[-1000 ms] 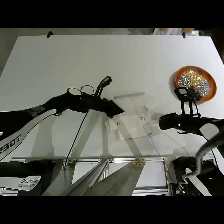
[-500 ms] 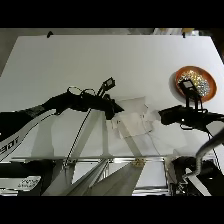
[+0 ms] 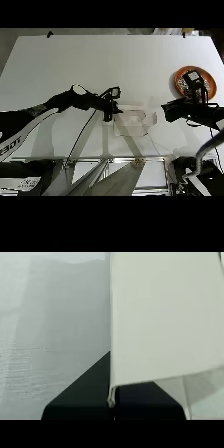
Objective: Fold the box and place the chain.
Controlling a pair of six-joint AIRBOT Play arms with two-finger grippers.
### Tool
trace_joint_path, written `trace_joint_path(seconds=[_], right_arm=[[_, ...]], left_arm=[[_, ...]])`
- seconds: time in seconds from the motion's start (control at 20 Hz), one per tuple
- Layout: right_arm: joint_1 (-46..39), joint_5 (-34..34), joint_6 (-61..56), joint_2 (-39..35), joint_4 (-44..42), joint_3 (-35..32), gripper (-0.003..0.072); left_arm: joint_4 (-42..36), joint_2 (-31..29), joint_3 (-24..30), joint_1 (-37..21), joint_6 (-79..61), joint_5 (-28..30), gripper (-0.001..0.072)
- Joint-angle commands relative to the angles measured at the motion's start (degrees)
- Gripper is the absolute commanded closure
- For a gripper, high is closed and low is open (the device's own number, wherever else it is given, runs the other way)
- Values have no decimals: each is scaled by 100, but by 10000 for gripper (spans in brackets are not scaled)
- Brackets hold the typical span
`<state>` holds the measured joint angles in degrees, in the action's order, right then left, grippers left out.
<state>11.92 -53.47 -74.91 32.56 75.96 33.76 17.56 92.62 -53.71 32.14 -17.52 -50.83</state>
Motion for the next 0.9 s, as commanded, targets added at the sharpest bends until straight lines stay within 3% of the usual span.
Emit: trace_joint_path(seconds=[0.0,0.5,0.85], right_arm=[[4,-76,46,-4,76,22,371],[4,-164,46,-4,79,22,371],[4,-234,46,-4,76,22,371]], left_arm=[[-120,103,-11,98,-361,142,709],[-826,310,-4,116,-566,223,709],[-809,326,-4,116,-564,286,702]])
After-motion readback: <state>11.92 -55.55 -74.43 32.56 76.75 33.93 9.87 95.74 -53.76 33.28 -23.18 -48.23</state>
